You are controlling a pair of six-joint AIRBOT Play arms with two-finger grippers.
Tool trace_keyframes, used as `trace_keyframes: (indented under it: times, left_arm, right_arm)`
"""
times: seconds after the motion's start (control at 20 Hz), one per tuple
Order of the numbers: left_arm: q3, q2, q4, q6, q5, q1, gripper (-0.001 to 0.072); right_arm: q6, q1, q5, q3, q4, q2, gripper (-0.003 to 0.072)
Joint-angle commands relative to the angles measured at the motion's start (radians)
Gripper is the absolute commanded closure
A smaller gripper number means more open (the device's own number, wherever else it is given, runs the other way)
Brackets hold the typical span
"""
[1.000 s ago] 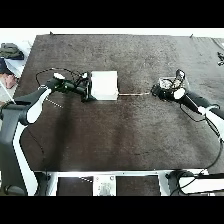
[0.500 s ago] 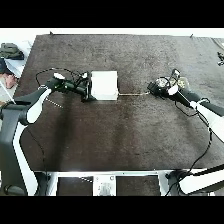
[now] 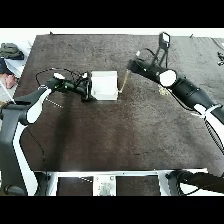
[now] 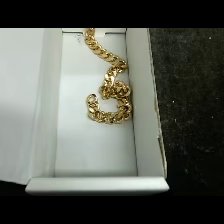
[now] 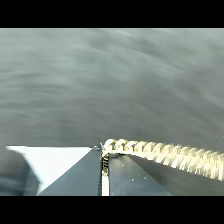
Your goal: Fold the box and place the chain.
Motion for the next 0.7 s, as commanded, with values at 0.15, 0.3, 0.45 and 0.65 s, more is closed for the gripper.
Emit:
trace_keyframes:
  times: [0.15, 0.3, 0.45, 0.65]
  left_arm:
    - [0.001, 0.001, 0.000, 0.000, 0.000, 0.001, 0.0365]
    - [0.001, 0.001, 0.000, 0.000, 0.000, 0.001, 0.0365]
    - [0.001, 0.001, 0.000, 0.000, 0.000, 0.001, 0.0365]
    - [0.001, 0.001, 0.000, 0.000, 0.000, 0.001, 0.0365]
  right_arm:
    - [-0.042, 0.195, -0.010, 0.206, -0.009, -0.052, 0.0691]
    - [-0.042, 0.243, -0.010, 0.265, -0.014, -0.125, 0.0691]
    - [-0.042, 0.243, 0.031, 0.263, -0.036, -0.180, 0.0691]
    - [-0.042, 0.200, 0.094, 0.201, -0.051, -0.201, 0.0690]
